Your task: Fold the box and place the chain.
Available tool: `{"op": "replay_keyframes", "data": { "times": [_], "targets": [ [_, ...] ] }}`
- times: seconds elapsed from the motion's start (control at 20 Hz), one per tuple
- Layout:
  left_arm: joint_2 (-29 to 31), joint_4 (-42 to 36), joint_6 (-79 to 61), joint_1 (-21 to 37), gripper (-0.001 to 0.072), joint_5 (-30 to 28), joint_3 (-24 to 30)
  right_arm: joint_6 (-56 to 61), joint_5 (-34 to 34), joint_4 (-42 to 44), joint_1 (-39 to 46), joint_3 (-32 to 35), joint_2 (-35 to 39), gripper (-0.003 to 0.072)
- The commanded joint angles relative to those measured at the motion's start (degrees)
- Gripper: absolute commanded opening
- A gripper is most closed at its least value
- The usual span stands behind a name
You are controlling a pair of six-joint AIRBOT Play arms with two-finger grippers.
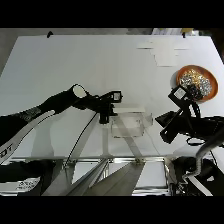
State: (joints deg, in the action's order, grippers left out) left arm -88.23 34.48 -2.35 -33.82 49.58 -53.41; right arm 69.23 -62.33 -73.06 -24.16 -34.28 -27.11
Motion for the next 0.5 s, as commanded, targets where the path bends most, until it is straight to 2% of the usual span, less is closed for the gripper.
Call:
{"op": "replay_keyframes", "data": {
  "times": [0.0,0.45],
  "targets": [
    [-0.42,0.92,0.9,-0.24,0.0,0.22,-0.35,-0.04,-0.09,0.02,0.0,0.07,-0.04,0.0009],
    [-0.7,0.96,-0.46,-0.5,0.0001,1.03,-0.46,-0.07,-1.57,0.0,0.0,0.11,-0.04,0.0009]
  ]
}}
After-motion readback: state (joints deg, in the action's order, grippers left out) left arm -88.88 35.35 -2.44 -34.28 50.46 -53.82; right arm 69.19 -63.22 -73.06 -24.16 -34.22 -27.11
